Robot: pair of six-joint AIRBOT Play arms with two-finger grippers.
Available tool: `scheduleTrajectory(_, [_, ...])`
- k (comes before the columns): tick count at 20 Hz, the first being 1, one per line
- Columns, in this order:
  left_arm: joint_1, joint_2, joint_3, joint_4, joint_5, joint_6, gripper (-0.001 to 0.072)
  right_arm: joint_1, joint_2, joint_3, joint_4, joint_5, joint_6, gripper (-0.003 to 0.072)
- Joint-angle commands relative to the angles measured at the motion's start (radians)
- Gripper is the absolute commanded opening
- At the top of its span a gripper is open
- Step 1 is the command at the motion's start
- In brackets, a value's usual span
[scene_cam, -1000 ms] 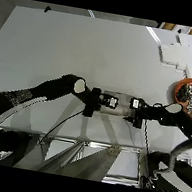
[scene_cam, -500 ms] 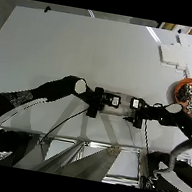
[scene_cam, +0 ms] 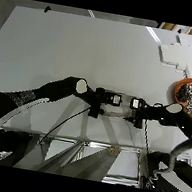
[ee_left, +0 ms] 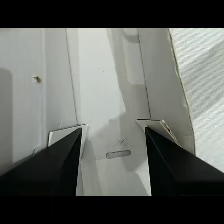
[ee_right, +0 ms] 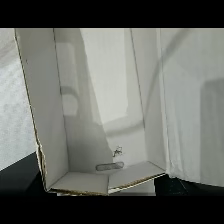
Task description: Fold the box and place the chain.
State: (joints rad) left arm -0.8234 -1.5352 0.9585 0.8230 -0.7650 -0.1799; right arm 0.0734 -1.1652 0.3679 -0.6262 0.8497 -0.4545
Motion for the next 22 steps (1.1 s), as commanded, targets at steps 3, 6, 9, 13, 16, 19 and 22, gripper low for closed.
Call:
scheduleTrajectory(3, [0.002, 0.023, 0.000, 0.000, -0.024, -0.004, 0.0441, 0.000, 0.001, 0.000, 0.002, -0.001, 0.001, 0.0356])
scheduleTrajectory(6, [0.014, 0.091, 0.000, 0.017, -0.104, -0.010, 0.0249, 0.000, 0.001, 0.000, 0.002, -0.001, 0.001, 0.0356])
scheduleTrajectory(9, [0.035, 0.166, 0.000, 0.142, -0.146, -0.208, 0.0246, 0.000, 0.001, 0.000, 0.002, -0.001, 0.001, 0.0356])
scheduleTrajectory(13, [0.098, 0.258, -0.001, 0.263, -0.219, -0.528, 0.0030, 0.000, 0.001, 0.000, 0.002, -0.001, 0.001, 0.0356])
scheduleTrajectory(16, [0.164, 0.284, -0.002, 0.320, -0.254, -0.785, 0.0003, 0.000, 0.001, 0.000, 0.002, -0.001, 0.001, 0.0356])
scheduleTrajectory(19, [0.211, 0.272, -0.038, 0.340, -0.210, -1.094, 0.0003, 0.000, 0.001, 0.000, 0.002, -0.001, 0.001, 0.0356])
scheduleTrajectory(22, [0.220, 0.217, -0.100, 0.327, -0.159, -1.282, 0.0003, 0.000, 0.001, 0.000, 0.002, -0.001, 0.001, 0.0356])
